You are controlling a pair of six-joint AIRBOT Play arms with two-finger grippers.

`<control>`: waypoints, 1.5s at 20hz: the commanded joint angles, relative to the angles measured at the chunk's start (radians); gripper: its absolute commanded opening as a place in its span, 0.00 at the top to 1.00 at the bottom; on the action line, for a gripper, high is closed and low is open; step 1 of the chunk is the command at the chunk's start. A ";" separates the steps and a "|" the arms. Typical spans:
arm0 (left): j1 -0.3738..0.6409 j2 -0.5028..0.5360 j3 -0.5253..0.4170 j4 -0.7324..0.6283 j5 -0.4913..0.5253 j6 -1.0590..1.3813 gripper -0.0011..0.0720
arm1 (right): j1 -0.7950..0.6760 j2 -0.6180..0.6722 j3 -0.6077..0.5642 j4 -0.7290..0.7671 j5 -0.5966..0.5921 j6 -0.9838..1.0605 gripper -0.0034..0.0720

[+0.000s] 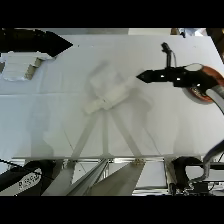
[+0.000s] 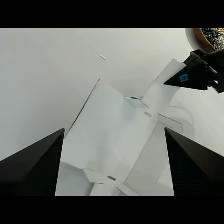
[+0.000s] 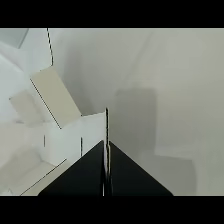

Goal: Fold the box and place the chain.

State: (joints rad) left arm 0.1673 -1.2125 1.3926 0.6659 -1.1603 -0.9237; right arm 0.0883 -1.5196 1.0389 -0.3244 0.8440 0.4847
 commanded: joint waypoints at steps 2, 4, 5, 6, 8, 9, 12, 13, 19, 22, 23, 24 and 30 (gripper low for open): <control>0.000 0.000 0.001 0.000 0.000 0.000 0.03 | 0.130 -0.002 -0.008 0.193 -0.320 -0.196 0.93; 0.000 0.000 0.001 0.000 0.000 0.000 0.03 | 0.158 -0.002 -0.030 0.336 -0.447 -0.330 0.93; 0.000 0.000 0.001 0.000 0.000 0.000 0.03 | 0.171 -0.002 -0.048 0.432 -0.489 -0.418 0.93; 0.000 0.000 0.001 0.000 0.000 0.000 0.03 | 0.178 -0.002 -0.071 0.513 -0.507 -0.508 0.93; 0.000 0.000 0.001 0.000 0.000 0.000 0.03 | 0.183 -0.002 -0.138 0.733 -0.516 -0.715 0.93; 0.000 0.000 0.001 0.000 0.000 0.000 0.03 | 0.183 -0.002 -0.182 0.896 -0.509 -0.846 0.93; 0.000 0.000 0.001 0.000 0.000 0.000 0.03 | 0.183 -0.002 -0.296 1.282 -0.435 -1.208 0.93; 0.000 0.000 0.001 0.000 0.000 0.000 0.03 | 0.183 -0.002 -0.321 1.337 -0.428 -1.279 0.93; 0.000 0.000 0.001 0.000 0.000 0.000 0.03 | 0.182 -0.008 -0.352 1.357 -0.410 -1.358 0.93; 0.000 0.000 0.001 0.000 0.000 0.000 0.03 | 0.183 0.001 -0.352 1.341 -0.410 -1.358 0.93; 0.000 0.000 0.001 0.000 0.000 0.000 0.03 | 0.182 0.018 -0.352 1.313 -0.410 -1.360 0.93; 0.000 0.000 0.001 0.000 0.000 0.000 0.03 | 0.181 0.045 -0.352 1.272 -0.425 -1.390 0.93; 0.000 0.000 0.001 0.000 0.000 0.000 0.03 | 0.177 0.079 -0.352 1.052 -0.552 -1.368 0.93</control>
State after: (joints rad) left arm 0.1673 -1.2125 1.3926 0.6659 -1.1603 -0.9237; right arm 0.2661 -1.4448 0.6876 0.8356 0.3344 -0.9009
